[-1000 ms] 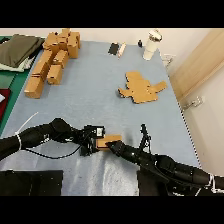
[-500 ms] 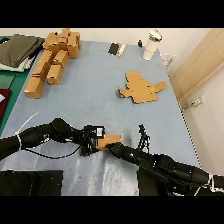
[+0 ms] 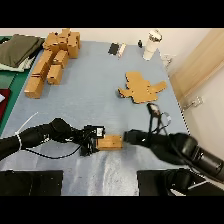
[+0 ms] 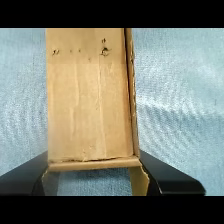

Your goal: Fold the box.

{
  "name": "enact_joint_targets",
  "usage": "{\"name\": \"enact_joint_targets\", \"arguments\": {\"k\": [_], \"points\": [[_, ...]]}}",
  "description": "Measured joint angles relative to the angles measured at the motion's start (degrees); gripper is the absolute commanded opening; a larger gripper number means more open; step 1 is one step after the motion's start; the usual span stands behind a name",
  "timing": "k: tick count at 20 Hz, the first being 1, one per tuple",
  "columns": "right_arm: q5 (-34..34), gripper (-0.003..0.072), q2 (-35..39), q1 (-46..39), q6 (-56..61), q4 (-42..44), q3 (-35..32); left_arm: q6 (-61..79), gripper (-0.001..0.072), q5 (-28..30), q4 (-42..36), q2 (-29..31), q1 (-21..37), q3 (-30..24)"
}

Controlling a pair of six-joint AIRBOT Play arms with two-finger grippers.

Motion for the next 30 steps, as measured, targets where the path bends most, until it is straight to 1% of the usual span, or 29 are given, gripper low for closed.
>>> {"name": "enact_joint_targets", "arguments": {"k": [1,2,4,5,7,9,14,21,26,28,30], "points": [[-6.08,0.0004,-1.18,-3.34,-2.6,-0.37,1.73,0.0,0.0467,0.0,0.0,0.0,0.0,0.0],[-10.29,0.0004,-2.54,-6.19,-5.22,-0.2,2.95,-0.02,0.0467,0.0,0.0,0.0,0.0,0.0],[-15.41,0.0003,-5.42,-10.6,-9.7,1.44,4.59,0.0,0.0467,0.0,0.0,0.0,0.0,0.0],[-16.5,0.0004,-6.8,-11.93,-11.19,2.82,5.05,0.0,0.0466,0.0,0.02,0.0,0.0,0.0],[-16.74,0.0004,-9.4,-13.66,-13.31,5.42,5.7,-0.02,0.0467,0.0,0.0,0.0,0.0,0.0],[-15.56,0.0004,-11.19,-14.62,-14.47,7.43,6.01,0.0,0.0466,0.0,-0.04,0.0,0.0,0.0],[-12.52,0.0004,-13.22,-15.39,-15.56,10.91,6.29,0.0,0.0466,0.02,-0.2,0.0,0.0,0.0],[-10.95,0.0003,-13.88,-15.56,-15.91,11.98,6.36,0.0,0.0466,0.02,-0.72,0.2,0.02,0.0],[-10.4,0.0004,-13.92,-15.56,-15.91,12.02,6.36,-0.24,0.0466,0.11,-0.61,3.06,0.02,0.0],[-10.32,0.0004,-13.92,-15.56,-15.93,12.02,6.36,-0.79,0.0467,0.96,-0.04,4.37,0.09,0.0],[-10.27,0.0004,-13.92,-15.56,-15.93,12.02,6.36,-2.54,0.0467,3.3,0.85,5.16,0.28,0.0]]}}
